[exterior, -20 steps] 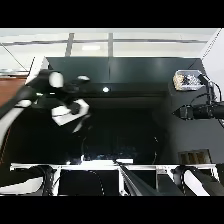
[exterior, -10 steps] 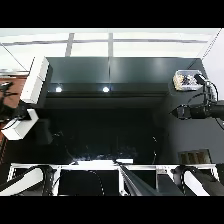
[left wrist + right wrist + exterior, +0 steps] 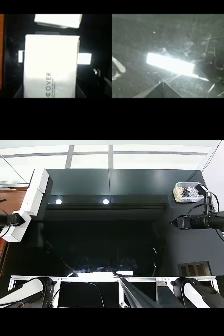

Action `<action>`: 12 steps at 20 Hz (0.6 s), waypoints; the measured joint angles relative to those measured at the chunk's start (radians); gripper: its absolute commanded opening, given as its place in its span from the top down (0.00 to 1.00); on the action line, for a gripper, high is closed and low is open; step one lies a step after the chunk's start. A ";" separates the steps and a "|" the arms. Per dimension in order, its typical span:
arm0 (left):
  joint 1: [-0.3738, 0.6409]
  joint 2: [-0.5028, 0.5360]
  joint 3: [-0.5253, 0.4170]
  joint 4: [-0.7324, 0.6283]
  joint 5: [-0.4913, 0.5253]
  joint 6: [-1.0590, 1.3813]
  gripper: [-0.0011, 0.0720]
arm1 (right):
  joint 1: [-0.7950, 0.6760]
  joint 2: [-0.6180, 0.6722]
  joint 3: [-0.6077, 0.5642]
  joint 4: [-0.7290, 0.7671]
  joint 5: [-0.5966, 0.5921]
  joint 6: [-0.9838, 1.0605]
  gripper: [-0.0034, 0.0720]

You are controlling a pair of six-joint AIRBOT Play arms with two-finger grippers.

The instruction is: Fold the box and place the chain.

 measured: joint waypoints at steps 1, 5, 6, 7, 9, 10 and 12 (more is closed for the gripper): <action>-0.004 -0.015 0.000 -0.010 0.018 0.013 0.34 | 0.000 0.000 0.000 0.000 -0.004 0.006 0.93; -0.022 -0.048 0.000 -0.035 0.080 0.041 0.00 | 0.000 0.000 0.000 -0.002 -0.011 0.018 0.93; -0.026 -0.047 0.002 -0.037 0.093 0.045 0.00 | 0.000 0.000 0.000 -0.002 -0.011 0.021 0.93; -0.031 -0.042 0.007 -0.037 0.098 0.049 0.00 | 0.000 0.000 0.000 -0.002 -0.012 0.021 0.93; -0.043 -0.020 0.042 -0.029 0.106 0.053 0.00 | 0.000 0.000 0.000 0.008 -0.012 0.023 0.93; -0.053 -0.004 0.071 -0.035 0.106 0.052 0.01 | 0.000 0.000 0.000 0.018 -0.012 0.021 0.93; -0.083 0.034 0.138 -0.103 0.106 0.039 0.39 | 0.000 0.000 0.007 0.034 -0.019 0.002 0.93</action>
